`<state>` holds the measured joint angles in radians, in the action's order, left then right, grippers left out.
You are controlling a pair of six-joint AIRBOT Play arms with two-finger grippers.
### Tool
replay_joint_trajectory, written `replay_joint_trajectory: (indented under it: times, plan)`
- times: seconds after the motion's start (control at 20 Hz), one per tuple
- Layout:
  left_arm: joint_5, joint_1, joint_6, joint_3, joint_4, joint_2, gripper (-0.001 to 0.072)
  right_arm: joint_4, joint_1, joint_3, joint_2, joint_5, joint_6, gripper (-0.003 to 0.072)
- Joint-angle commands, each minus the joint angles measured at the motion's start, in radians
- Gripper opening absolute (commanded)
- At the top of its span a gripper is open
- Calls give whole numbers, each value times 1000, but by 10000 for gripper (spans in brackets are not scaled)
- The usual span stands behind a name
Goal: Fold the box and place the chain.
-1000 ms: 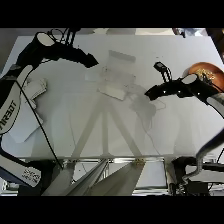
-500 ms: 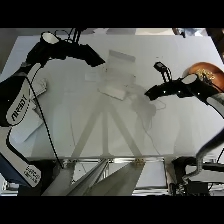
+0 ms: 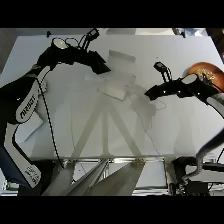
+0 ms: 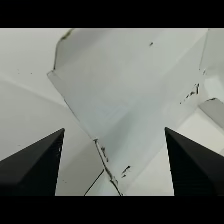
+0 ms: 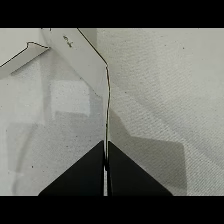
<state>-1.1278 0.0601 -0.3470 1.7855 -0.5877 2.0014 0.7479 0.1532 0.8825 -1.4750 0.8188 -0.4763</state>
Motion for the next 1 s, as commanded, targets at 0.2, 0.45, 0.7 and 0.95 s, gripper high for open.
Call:
replay_joint_trajectory:
  times: [0.2, 0.45, 0.7, 0.95]
  plan:
    - [2, 34, 10, 1, -27, 37, 550, 0, -1, 0, 0, 0, 0, 16]
    - [-10, 37, 10, 1, -53, 38, 485, 0, -1, 0, 0, 0, 0, 16]
    - [-96, 37, 27, 1, -53, 38, 274, 0, -1, 0, 0, 0, 0, 16]
    - [-175, 41, 93, 1, -11, 38, 150, 0, -1, 0, 0, 0, 0, 16]
